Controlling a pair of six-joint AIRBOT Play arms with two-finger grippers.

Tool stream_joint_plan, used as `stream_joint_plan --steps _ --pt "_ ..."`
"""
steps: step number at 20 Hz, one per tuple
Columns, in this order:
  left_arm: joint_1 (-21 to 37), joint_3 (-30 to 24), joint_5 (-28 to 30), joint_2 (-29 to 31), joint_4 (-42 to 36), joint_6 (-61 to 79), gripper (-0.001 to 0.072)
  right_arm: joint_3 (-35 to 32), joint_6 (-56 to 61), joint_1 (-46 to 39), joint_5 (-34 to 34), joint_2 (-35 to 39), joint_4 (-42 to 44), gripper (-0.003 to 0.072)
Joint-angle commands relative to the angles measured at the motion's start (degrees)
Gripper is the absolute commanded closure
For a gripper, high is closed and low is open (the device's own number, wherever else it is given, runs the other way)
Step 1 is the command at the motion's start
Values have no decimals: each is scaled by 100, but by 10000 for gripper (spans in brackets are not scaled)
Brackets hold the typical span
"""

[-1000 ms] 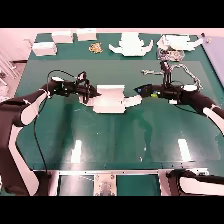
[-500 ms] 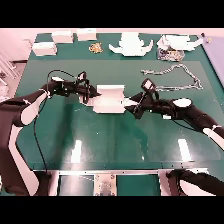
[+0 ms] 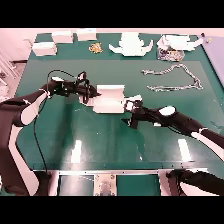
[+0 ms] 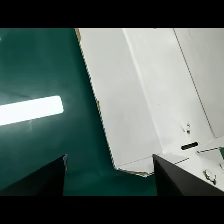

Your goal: Fold the box and place the chain.

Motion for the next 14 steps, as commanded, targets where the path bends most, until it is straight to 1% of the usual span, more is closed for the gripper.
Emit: stream_joint_plan --steps 1,4,6,14 --pt "7 -2 2 -4 0 0 690 -11 -398 284 -756 -140 -50 40" --pt "7 -2 0 -4 0 0 690 -11 -393 291 -1106 -190 11 40" --pt "7 -2 0 -4 0 0 689 -2 -396 289 -1364 -223 223 39" --pt "7 -2 0 -4 0 0 690 297 -393 278 -1360 -240 901 39"
